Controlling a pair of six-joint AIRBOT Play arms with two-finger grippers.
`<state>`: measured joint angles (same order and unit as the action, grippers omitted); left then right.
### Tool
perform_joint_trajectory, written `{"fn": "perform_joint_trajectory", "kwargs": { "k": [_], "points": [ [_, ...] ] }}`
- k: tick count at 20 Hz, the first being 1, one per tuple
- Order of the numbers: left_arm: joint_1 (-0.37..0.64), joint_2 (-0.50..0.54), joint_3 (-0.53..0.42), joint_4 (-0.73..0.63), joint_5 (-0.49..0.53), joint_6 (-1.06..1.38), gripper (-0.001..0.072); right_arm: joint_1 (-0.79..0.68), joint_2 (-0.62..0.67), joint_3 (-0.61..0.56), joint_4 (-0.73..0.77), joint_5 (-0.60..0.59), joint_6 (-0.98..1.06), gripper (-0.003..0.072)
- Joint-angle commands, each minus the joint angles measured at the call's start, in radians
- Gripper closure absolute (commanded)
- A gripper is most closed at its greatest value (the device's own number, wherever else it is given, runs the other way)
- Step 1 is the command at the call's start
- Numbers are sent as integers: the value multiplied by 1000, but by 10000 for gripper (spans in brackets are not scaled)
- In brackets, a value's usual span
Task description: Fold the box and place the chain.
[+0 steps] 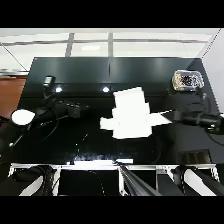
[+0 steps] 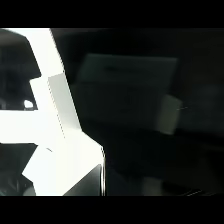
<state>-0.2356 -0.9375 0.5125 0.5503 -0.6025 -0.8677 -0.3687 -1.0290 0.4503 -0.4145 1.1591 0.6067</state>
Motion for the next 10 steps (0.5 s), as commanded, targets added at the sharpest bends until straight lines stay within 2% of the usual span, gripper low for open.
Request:
{"fn": "perform_joint_trajectory", "kwargs": {
  "k": [1, 4, 6, 10],
  "points": [
    [-7, -192, 41, -229, -129, 32, 7, 184, 40, -77, 66, -123, -20, 674],
    [26, -391, 106, -278, -356, 93, 7, 258, 40, -77, 67, -136, -20, 673],
    [24, -495, 161, -278, -455, 156, 7, 277, 40, -77, 67, -136, -17, 673],
    [24, -616, 269, -209, -561, 218, 7, 280, 40, -77, 67, -133, 7, 673]
  ]
}}
